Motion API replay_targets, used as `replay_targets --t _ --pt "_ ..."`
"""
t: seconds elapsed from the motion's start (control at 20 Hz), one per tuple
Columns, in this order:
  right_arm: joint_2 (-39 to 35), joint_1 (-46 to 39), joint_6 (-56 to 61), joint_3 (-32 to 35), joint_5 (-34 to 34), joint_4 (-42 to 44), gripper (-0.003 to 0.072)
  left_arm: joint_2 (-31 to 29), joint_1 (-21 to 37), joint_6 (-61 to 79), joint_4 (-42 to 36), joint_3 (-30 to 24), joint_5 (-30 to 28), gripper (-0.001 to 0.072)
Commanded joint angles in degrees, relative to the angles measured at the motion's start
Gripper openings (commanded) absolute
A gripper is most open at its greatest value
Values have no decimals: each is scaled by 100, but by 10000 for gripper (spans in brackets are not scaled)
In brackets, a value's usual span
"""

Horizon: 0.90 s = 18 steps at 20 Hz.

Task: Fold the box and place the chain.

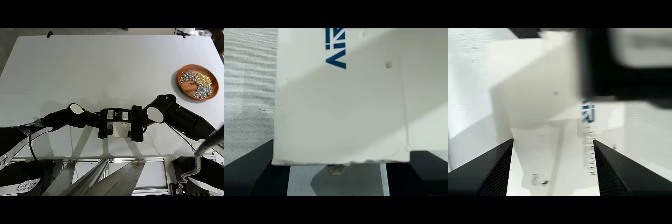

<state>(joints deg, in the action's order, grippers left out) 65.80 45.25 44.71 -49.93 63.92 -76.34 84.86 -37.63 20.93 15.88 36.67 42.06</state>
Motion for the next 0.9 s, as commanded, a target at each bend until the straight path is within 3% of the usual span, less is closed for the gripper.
replay_targets --t 0.0,0.45,0.55,0.65,0.85 --pt "-186 129 -20 133 -94 15 520 -4 2 2 2 0 -2 346" --pt "-188 129 260 531 -1005 -350 519 -4 2 2 2 0 -2 346" --pt "-188 129 350 531 -1040 -501 515 -4 2 2 2 0 -2 346" --pt "-188 129 350 531 -1040 -501 464 -4 2 2 2 2 -2 346" --pt "-188 131 350 531 -922 -415 458 -4 2 2 2 0 -2 346"
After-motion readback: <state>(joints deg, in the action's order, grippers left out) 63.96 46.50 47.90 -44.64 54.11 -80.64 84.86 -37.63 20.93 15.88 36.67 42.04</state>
